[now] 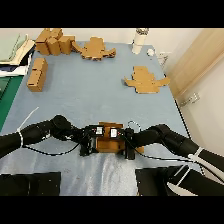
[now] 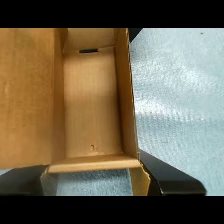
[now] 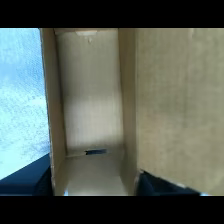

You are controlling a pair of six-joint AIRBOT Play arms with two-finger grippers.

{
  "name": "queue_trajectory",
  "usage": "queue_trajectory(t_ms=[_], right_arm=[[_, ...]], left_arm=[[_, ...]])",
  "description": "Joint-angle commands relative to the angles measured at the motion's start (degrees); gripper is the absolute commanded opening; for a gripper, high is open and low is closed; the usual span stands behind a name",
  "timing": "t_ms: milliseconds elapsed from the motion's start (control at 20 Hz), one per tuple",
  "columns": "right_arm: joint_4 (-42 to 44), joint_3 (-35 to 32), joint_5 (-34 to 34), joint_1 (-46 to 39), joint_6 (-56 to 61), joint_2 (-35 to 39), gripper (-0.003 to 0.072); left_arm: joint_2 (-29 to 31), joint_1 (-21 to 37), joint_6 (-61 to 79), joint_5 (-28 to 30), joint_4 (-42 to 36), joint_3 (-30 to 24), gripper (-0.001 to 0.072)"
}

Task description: Fold the box.

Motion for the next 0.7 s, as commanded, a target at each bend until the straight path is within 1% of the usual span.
queue_trajectory(t_ms=[0, 100, 150, 300, 400, 550, 650], right_arm=[[0.0, 0.2, -1.6, 0.0, 0.9, 0.9, 0.0718], [-1.6, 0.5, -1.9, -0.1, 3.2, 2.3, 0.0718], [-4.0, 0.9, -2.3, 0.0, 6.4, 3.3, 0.0718], [-13.2, 2.4, -6.6, -0.1, 14.9, 7.0, 0.0717], [-17.3, 3.4, -9.3, 0.0, 18.6, 10.2, 0.0716], [-17.8, 3.9, -11.2, 0.0, 23.2, 15.3, 0.0712], [-16.3, 3.9, -13.2, 0.0, 29.0, 18.7, 0.0711]], left_arm=[[0.0, 0.0, 0.0, -0.1, 0.0, 0.0, 0.0526], [0.0, 0.0, 0.0, -0.1, 0.0, 0.0, 0.0527], [0.0, 0.0, 0.0, 0.0, 0.0, 0.0, 0.0527], [0.0, 0.0, 0.0, -0.1, 0.0, 0.0, 0.0527], [0.0, 0.0, 0.0, 0.0, 0.0, 0.0, 0.0527], [0.0, 0.0, 0.0, 0.0, 0.0, 0.0, 0.0527], [0.0, 0.0, 0.0, 0.0, 0.0, 0.0, 0.0527]])
